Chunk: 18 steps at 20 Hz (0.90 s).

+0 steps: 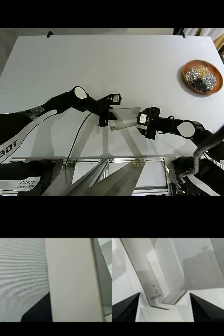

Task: Fold the box and place the chain.

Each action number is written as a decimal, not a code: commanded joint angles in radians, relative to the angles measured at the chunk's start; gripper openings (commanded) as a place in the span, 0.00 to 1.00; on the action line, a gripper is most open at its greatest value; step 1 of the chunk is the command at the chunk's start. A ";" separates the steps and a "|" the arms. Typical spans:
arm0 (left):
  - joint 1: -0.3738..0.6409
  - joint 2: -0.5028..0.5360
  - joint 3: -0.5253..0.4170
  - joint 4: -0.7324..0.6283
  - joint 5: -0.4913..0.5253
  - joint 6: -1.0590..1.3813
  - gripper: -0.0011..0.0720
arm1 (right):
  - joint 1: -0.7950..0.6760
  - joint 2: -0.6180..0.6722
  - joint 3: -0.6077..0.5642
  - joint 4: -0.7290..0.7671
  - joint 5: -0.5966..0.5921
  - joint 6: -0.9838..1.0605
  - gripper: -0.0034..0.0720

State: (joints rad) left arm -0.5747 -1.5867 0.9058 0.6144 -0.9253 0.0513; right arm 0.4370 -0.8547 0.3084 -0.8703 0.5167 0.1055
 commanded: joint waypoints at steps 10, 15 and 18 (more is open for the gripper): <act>0.000 0.001 0.000 0.000 0.001 0.000 0.03 | -0.115 -0.074 0.000 0.233 0.126 -0.285 0.93; 0.000 0.001 0.000 0.000 0.001 0.000 0.03 | -0.115 -0.142 0.000 0.331 0.150 -0.385 0.93; 0.000 0.001 0.000 0.000 0.001 0.000 0.03 | -0.115 -0.181 0.000 0.374 0.154 -0.440 0.93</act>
